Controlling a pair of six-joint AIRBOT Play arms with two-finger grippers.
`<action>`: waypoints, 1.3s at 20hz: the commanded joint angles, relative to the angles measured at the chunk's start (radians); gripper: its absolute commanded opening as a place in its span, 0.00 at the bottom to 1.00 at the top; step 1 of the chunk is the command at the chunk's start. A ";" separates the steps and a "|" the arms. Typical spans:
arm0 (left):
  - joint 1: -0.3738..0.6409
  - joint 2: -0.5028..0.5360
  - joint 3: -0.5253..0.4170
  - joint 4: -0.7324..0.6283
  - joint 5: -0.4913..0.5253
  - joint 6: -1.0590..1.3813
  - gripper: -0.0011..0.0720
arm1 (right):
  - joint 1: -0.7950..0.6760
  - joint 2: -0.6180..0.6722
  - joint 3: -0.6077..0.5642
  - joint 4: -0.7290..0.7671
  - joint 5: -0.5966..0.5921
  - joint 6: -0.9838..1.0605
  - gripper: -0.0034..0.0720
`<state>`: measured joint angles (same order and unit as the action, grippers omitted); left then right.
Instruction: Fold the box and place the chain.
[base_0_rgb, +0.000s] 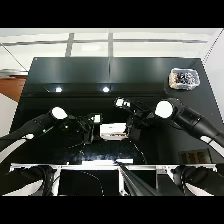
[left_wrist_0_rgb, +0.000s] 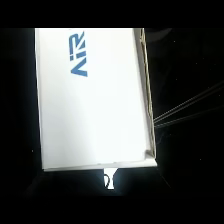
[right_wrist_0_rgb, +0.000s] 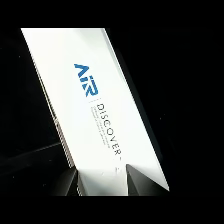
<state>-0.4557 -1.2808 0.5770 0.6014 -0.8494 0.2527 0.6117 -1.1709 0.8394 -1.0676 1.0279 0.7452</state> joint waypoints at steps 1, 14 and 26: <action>-0.001 0.000 0.000 0.000 -0.001 0.001 0.70 | 0.022 -0.016 -0.001 -0.008 -0.004 0.003 0.45; -0.001 0.000 0.000 0.000 0.000 0.001 0.70 | 0.026 -0.005 0.000 -0.011 -0.007 0.005 0.46; -0.001 0.000 0.000 0.000 0.000 0.001 0.70 | 0.034 0.027 0.027 -0.010 -0.014 0.006 0.46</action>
